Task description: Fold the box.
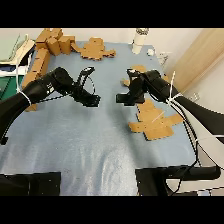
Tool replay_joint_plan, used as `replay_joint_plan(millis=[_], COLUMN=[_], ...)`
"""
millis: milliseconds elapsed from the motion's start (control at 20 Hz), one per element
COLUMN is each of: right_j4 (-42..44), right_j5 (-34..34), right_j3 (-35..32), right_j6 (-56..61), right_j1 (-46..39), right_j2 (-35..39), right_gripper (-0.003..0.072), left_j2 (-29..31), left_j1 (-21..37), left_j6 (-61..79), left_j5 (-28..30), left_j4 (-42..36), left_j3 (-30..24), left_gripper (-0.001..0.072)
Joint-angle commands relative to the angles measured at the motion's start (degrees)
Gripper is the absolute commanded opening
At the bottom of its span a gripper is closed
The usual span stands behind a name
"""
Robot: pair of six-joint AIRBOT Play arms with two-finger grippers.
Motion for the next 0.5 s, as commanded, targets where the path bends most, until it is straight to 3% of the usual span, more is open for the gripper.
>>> replay_joint_plan(millis=[0, 50, 250, 300, 350, 400, 450], right_j4=[-0.7, -3.3, -25.7, -28.5, -28.4, -26.2, -23.6], right_j5=[2.1, 1.1, -19.1, -21.7, -22.9, -23.3, -23.0], right_j3=[0.1, 0.5, 6.6, 7.3, 7.3, 7.0, 6.5], right_j6=[0.1, -0.1, -1.5, -1.6, -2.6, -4.3, -5.9], right_j1=[-0.1, -0.7, -11.5, -15.5, -19.9, -24.8, -28.9], right_j2=[0.0, 0.0, 0.1, 0.1, 0.1, 0.0, -0.1], right_gripper=[0.0002, 0.0002, 0.0003, 0.0067, 0.0294, 0.0473, 0.0501], left_j2=[-0.1, -0.1, -0.1, -0.1, -0.1, -0.1, -0.1], left_j1=[0.0, -0.1, -0.1, -0.1, -0.1, -0.1, -0.1], left_j6=[0.0, 0.0, 0.0, 0.0, 0.1, 0.0, 0.0], left_j5=[0.6, 0.5, 0.6, 0.5, 0.5, 0.5, 0.5], left_j4=[-0.2, -0.5, -0.5, -0.5, -0.5, -0.5, -0.5], left_j3=[0.0, 0.0, 0.0, 0.0, 0.0, 0.0, 0.0], left_gripper=[0.0012, 0.0012, 0.0013, 0.0014, 0.0028, 0.0330, 0.0642])
